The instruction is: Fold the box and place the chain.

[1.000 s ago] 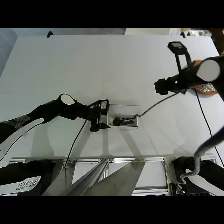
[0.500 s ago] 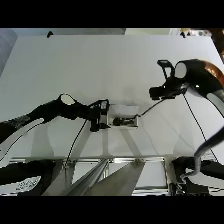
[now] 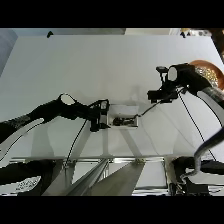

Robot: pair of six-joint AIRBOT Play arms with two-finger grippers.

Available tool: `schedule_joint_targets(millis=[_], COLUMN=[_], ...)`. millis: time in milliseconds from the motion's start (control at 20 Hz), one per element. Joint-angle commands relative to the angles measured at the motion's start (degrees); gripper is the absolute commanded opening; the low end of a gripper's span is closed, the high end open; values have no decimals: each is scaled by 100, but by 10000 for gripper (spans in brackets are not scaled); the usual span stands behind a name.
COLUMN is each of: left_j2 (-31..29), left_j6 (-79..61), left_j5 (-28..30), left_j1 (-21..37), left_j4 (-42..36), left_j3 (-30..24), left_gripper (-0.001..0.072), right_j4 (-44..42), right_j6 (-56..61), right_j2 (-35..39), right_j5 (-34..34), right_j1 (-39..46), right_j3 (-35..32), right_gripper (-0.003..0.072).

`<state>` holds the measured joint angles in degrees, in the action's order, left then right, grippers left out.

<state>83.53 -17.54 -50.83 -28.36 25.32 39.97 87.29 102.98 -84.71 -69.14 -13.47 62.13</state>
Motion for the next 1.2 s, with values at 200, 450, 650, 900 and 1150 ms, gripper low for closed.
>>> schedule_joint_targets(millis=[200,450,650,900,1150], left_j2=[-2,-2,-2,-4,-2], left_j6=[-2,-2,-2,-2,-2], left_j5=[2,2,0,0,0], left_j1=[4,4,4,4,4], left_j4=[2,2,2,2,2], left_j3=[0,0,0,0,0], left_gripper=[275,275,275,275,275], right_j4=[-2,-9,-7,-2,-9], right_j6=[350,356,354,354,354], right_j2=[-37,-37,-52,-59,-177], right_j5=[315,533,654,754,671], right_j1=[2,2,2,2,2], right_j3=[-352,-417,-417,-417,-417], right_gripper=[398,395,305,297,296])
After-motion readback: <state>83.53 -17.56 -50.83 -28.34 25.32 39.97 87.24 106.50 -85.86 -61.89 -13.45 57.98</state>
